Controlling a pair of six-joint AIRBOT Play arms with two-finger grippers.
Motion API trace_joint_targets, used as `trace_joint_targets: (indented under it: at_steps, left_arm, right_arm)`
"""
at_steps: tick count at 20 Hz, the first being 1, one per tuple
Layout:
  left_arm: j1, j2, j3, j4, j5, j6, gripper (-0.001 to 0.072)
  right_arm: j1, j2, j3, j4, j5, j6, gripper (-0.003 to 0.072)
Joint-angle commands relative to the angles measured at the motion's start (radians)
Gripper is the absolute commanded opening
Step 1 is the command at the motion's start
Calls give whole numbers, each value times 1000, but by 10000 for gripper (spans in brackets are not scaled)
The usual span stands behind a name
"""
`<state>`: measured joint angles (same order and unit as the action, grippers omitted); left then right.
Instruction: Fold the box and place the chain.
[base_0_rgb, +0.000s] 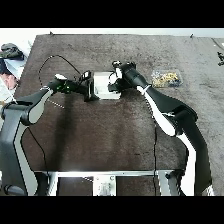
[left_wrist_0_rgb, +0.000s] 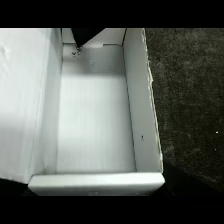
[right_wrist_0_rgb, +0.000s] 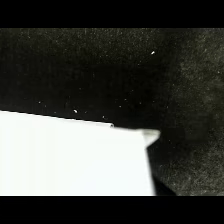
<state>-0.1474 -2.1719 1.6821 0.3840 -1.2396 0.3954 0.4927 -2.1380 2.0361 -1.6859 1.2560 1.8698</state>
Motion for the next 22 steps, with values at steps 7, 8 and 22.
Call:
trace_joint_targets:
  at_steps: [7,8,22]
  left_arm:
    - [1,1,0,0,-2,-3,351]
    - [1,1,0,0,-2,-3,351]
    - [1,1,0,0,-2,-3,351]
  right_arm:
    - [1,23,0,0,5,16,303]
    - [1,26,0,6,8,15,304]
    - [1,83,0,63,24,-26,306]
